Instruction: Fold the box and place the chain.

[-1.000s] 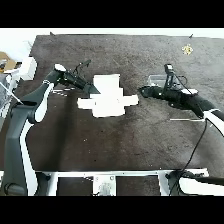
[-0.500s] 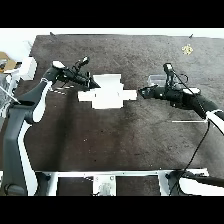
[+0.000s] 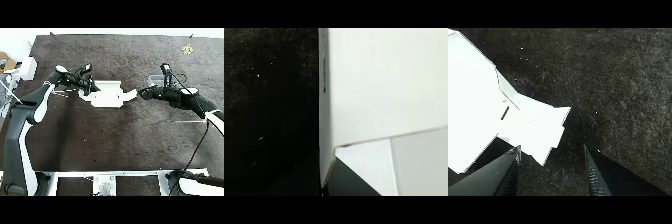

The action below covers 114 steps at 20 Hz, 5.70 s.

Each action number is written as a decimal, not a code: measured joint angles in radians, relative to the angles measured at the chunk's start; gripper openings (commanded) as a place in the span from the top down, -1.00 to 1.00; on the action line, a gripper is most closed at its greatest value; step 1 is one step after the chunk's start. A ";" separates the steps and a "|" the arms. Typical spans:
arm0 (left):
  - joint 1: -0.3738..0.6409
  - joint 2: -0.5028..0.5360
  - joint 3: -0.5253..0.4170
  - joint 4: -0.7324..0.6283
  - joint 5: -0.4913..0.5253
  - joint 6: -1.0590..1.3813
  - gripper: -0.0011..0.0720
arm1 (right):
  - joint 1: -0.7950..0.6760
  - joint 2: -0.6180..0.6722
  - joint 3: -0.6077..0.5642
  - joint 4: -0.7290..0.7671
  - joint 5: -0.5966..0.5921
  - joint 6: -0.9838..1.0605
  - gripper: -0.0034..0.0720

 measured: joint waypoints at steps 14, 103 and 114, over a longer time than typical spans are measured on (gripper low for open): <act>0.000 0.000 -0.027 0.002 0.019 0.022 0.93 | 0.035 -0.001 0.008 -0.005 0.043 -0.267 -0.68; -0.001 0.000 -0.027 0.003 0.021 0.022 0.93 | 0.131 -0.561 0.658 -0.187 0.476 -0.546 -0.89; -0.001 0.000 -0.027 0.003 0.021 0.022 0.93 | 0.140 -0.704 0.803 -0.183 0.602 -0.529 -0.88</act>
